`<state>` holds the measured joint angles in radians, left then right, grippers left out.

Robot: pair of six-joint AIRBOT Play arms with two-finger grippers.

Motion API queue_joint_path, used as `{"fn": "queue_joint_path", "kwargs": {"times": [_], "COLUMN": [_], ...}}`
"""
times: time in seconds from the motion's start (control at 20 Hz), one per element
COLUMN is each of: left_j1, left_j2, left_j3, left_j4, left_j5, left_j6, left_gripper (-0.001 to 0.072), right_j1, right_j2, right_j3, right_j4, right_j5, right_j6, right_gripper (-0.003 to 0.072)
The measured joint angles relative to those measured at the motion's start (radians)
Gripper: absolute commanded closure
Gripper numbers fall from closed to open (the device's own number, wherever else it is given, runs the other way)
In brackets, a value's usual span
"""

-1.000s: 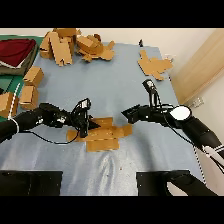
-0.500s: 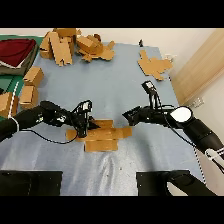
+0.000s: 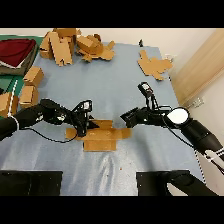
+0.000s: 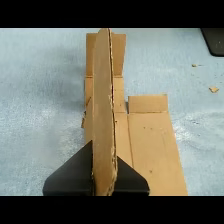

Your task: Fold the box.

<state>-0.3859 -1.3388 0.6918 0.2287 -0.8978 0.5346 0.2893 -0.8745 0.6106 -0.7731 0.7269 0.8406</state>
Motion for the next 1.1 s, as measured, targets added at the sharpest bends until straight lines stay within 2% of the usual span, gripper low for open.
{"fn": "queue_joint_path", "kwargs": {"times": [0.4, 0.75, 1.1], "left_j1": [0.000, 0.000, 0.002], "left_j2": [0.000, 0.000, -0.009], "left_j3": [0.005, 0.005, 0.005], "left_j4": [0.008, -0.010, -0.031], "left_j5": [0.014, 0.063, 0.060], "left_j6": [-0.001, -0.030, -0.037], "left_gripper": [0.0695, 0.0695, 0.0695], "right_j1": [0.024, 0.148, 0.199], "right_j2": [0.000, 0.001, 0.010], "right_j3": [0.000, 0.000, 0.000], "right_j4": [-0.097, -0.331, -0.414], "right_j5": [-0.002, 0.002, 0.001], "right_j6": [0.071, 0.234, 0.323], "right_gripper": [0.0548, 0.0548, 0.0546]}}
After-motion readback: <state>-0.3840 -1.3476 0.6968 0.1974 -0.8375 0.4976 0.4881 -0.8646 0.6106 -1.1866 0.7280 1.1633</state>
